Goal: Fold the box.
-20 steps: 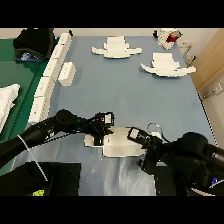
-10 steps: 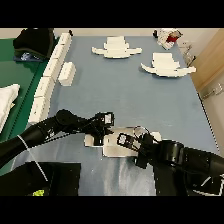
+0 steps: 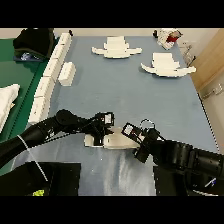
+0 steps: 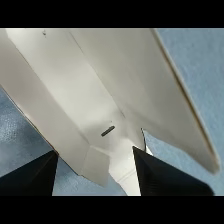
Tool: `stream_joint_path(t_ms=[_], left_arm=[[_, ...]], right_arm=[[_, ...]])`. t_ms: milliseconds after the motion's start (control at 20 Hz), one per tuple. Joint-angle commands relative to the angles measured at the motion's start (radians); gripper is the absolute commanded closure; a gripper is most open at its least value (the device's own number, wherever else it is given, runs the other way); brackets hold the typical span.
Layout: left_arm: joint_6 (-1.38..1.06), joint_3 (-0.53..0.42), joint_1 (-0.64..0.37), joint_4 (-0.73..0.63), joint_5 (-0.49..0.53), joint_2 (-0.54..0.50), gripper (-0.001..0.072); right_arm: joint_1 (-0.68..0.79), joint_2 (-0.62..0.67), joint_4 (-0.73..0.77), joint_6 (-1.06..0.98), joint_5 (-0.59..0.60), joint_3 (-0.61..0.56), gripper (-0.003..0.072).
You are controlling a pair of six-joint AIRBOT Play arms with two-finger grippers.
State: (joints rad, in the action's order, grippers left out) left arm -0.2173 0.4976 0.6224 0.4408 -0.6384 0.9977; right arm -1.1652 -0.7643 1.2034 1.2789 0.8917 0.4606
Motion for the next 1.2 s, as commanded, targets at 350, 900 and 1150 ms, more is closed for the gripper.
stream_joint_path(t_ms=[350,900,1150], left_arm=[[0.000,0.001,0.000,0.000,0.000,0.000,0.0696],[0.000,0.001,0.000,0.000,0.000,0.000,0.0696],[0.000,0.001,0.000,0.000,0.000,0.000,0.0696]], right_arm=[[0.229,0.016,0.226,0.520,-0.089,-0.001,-0.0034],[0.676,-0.074,0.965,1.607,-0.037,-0.016,-0.0034],[0.676,-0.196,1.012,1.678,-0.053,-0.016,-0.0034]])
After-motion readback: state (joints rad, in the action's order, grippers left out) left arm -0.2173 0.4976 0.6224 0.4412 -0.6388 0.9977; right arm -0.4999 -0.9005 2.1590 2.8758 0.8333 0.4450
